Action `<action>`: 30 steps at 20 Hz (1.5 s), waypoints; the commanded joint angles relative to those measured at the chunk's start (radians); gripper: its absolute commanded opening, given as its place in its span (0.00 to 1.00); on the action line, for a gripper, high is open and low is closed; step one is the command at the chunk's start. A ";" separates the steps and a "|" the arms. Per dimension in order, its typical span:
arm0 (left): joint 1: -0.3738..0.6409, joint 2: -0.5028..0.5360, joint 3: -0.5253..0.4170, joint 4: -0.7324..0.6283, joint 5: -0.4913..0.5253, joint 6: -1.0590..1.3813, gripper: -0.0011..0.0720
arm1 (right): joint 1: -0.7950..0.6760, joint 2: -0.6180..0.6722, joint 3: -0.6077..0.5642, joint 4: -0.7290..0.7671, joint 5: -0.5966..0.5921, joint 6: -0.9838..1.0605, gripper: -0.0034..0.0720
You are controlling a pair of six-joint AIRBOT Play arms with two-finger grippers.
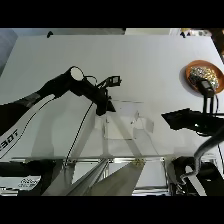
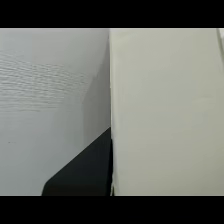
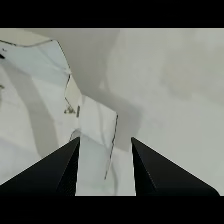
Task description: Fold the box and place the chain.
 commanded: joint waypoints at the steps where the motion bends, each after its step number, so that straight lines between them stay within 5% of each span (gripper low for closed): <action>1: -0.005 0.064 -0.127 -0.163 0.108 0.172 0.01 | 0.000 0.048 0.028 -0.009 0.035 -0.001 0.52; 4: -0.025 0.106 -0.249 -0.182 0.260 0.213 0.01 | 0.000 0.048 0.028 -0.025 0.069 -0.001 0.52; 8: -0.060 0.106 -0.275 -0.184 0.329 0.247 0.02 | 0.000 0.048 0.028 -0.037 0.065 -0.001 0.52; 30: -0.066 0.056 -0.275 -0.184 0.348 0.367 0.02 | 0.000 0.048 0.024 -0.074 0.061 -0.028 0.52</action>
